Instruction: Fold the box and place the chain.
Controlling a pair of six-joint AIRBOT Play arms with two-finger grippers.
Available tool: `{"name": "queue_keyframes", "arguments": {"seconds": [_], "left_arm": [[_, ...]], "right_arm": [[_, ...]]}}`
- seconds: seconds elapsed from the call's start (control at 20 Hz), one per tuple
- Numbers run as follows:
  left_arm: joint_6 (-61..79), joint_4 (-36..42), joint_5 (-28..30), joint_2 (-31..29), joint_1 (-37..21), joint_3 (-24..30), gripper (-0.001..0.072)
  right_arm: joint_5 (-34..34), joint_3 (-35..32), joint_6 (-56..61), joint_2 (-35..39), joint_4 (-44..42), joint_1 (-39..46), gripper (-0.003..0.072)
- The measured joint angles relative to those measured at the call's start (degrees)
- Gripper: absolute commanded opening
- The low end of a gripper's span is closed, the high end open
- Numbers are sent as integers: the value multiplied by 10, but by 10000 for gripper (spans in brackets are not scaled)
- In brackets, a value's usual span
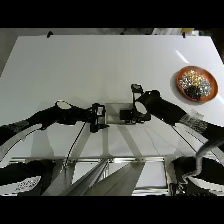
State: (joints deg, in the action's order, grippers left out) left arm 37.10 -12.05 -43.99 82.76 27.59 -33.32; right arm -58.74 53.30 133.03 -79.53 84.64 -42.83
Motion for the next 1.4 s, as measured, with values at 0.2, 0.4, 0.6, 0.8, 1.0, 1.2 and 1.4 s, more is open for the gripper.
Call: {"name": "queue_keyframes", "arguments": {"seconds": [0.2, 0.4, 0.6, 0.8, 1.0, 1.2, 1.4], "left_arm": [[0, -1, -1, 0, 0, 0, 253], [0, -1, -1, 0, 0, 0, 253], [0, 0, -1, 0, 0, 0, 253], [-2, 0, 0, 0, 0, 0, 253], [-2, 0, 0, 0, 0, 0, 253], [-1, 2, 2, 0, 0, 0, 253], [0, 2, 2, 0, 0, 0, 253]], "right_arm": [[-6, 1, 40, -9, 12, -22, 338], [-6, 1, 58, -20, 21, -31, 328], [-10, 1, 64, -23, 32, -34, 179], [-19, 1, 64, -24, 43, -35, 17], [-15, 1, 62, -24, 45, -35, 164], [-1, 1, 62, -18, 59, -35, 277], [-3, 2, 61, -10, 78, -31, 299]]}}
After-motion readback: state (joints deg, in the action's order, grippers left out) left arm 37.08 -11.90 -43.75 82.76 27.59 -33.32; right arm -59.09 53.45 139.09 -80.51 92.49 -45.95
